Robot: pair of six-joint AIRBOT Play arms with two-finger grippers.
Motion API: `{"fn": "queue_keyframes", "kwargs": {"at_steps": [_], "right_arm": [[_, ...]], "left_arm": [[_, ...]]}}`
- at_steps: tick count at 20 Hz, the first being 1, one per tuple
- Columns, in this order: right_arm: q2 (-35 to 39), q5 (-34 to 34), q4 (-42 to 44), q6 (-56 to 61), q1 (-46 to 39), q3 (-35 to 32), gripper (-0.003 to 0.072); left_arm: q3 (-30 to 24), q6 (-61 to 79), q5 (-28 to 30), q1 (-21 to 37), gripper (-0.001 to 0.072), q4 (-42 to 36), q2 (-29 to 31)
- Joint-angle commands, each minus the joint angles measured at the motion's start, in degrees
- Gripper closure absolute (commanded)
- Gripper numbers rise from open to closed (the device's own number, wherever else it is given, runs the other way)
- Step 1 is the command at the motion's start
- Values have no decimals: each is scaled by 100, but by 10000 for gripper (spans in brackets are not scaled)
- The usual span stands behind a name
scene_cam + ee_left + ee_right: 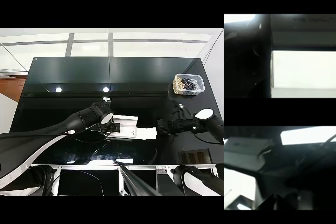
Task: Fold the box and place the chain.
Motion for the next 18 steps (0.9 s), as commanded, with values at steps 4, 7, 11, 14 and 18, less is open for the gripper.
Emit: {"fn": "queue_keyframes", "kwargs": {"at_steps": [4,7,11,14,18], "right_arm": [[-323,9,907,-184,778,52,536],[-323,684,863,-463,776,323,-16],[-321,1102,949,-551,778,586,-18],[-321,1021,1207,-551,907,599,-17],[-321,343,1193,-251,1589,601,101]], "left_arm": [[4,0,-2,2,678,-2,-2],[4,0,0,2,678,0,-2],[4,0,0,2,679,0,-4],[4,0,0,2,679,-2,-4],[4,0,0,2,678,0,-4]]}}
